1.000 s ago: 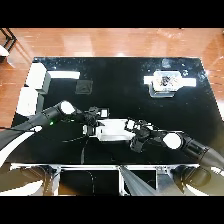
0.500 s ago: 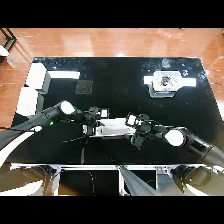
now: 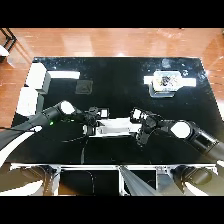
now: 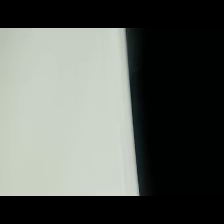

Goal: Fold the box and place the chain.

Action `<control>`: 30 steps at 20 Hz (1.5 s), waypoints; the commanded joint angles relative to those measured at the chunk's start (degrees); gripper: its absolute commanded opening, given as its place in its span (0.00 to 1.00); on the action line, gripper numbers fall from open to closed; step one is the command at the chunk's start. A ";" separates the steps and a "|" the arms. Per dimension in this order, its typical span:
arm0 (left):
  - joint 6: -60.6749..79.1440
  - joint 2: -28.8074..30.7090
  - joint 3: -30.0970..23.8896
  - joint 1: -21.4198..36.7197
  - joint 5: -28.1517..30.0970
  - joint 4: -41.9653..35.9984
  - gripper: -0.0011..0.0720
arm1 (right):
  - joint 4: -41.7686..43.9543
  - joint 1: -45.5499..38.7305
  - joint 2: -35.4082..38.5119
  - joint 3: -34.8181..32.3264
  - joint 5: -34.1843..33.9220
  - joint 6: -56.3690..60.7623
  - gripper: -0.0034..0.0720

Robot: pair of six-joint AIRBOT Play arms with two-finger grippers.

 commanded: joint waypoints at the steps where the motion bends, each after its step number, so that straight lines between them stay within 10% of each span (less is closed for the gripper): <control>1: 0.00 0.04 0.02 0.04 -0.04 0.00 0.04 | 0.37 -0.70 -0.98 0.13 0.17 -3.32 0.98; 14: -0.22 0.04 0.04 0.04 -0.07 0.02 0.04 | 17.79 -3.17 -7.72 2.34 5.79 -21.53 0.98; 30: -1.51 0.04 0.90 0.02 -0.37 0.04 0.04 | 18.82 -3.17 -15.45 2.34 6.16 -33.57 0.98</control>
